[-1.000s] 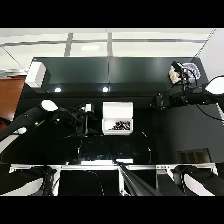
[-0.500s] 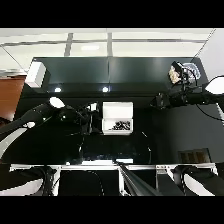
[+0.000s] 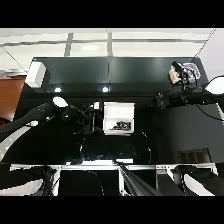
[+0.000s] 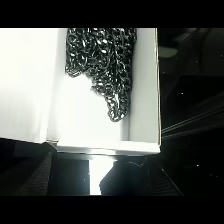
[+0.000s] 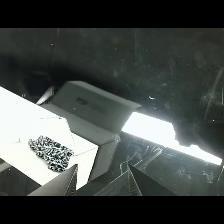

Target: Fold the box and place the chain.

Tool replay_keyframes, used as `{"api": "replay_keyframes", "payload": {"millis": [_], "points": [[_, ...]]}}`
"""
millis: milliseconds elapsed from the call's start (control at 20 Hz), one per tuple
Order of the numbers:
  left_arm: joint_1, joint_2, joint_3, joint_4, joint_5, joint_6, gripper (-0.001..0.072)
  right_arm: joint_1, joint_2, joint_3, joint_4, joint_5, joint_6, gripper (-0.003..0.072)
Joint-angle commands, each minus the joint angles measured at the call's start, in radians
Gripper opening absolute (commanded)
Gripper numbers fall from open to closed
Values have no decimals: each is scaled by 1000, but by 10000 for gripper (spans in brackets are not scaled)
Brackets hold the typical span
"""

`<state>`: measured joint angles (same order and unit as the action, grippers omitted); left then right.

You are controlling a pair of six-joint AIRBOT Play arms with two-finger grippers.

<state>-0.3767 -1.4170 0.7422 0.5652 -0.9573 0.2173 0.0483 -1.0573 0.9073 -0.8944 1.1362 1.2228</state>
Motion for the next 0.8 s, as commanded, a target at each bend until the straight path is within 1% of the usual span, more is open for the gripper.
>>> {"api": "replay_keyframes", "payload": {"millis": [0,250,450,500,650,750], "points": [[-10,-11,14,3,8,-28,713,0,0,0,0,-2,0,375],[-25,-12,15,20,21,-28,713,0,0,0,0,-20,0,375],[-64,-12,23,21,124,-42,713,0,0,0,0,-19,0,375],[-74,-12,24,22,133,-39,713,0,0,0,0,-19,0,375],[-90,-12,25,21,127,-18,711,0,0,0,0,-19,0,375],[-89,-12,25,22,92,12,710,0,0,0,0,-19,0,375]]}}
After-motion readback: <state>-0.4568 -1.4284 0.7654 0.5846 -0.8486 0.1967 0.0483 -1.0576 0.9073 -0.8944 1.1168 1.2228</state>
